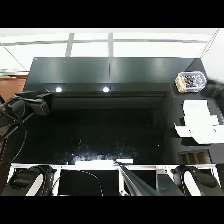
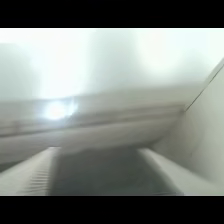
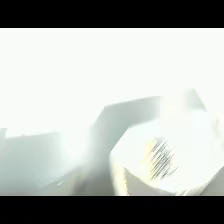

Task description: Fold the box and place the chain.

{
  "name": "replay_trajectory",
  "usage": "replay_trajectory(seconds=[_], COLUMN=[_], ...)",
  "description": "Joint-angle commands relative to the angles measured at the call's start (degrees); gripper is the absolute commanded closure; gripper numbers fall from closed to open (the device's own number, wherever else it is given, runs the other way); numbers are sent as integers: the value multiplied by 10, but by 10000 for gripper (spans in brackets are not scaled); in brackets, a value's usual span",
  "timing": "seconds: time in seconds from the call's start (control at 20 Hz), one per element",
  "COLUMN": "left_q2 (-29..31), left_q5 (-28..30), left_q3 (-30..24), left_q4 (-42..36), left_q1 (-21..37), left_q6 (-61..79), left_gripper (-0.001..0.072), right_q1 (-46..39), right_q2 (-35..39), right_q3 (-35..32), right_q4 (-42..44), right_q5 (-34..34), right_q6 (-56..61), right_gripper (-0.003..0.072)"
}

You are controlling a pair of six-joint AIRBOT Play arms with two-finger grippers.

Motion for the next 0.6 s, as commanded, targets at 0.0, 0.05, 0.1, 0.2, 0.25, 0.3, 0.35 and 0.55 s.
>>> replay_trajectory(seconds=[0.0, 0.05, 0.1, 0.2, 0.25, 0.3, 0.35, 0.55], left_q2=[-37, -51, -65, -86, -95, -104, -113, -144], left_q5=[50, 37, 21, -7, -18, -26, -35, -51], left_q3=[-2, -2, -2, -2, -2, -2, -2, -2], left_q4=[-83, -88, -87, -77, -71, -63, -61, -64], left_q1=[-3, -10, -19, -39, -46, -54, -58, -61], left_q6=[1, 1, 3, 21, 26, 33, 33, 33], left_gripper=[-4, -4, -4, -4, -5, -5, -5, -5], right_q1=[-56, -82, -115, -186, -223, -257, -289, -390], right_q2=[-119, -169, -218, -299, -334, -364, -393, -451], right_q3=[88, 129, 176, 262, 299, 328, 352, 375], right_q4=[-13, -39, -83, -149, -197, -259, -321, -376], right_q5=[-65, 18, 123, 295, 359, 409, 462, 525], right_q6=[-30, -45, -43, 59, 131, 206, 268, 265], right_gripper=[30, 29, 29, 29, 30, 30, 30, 31])
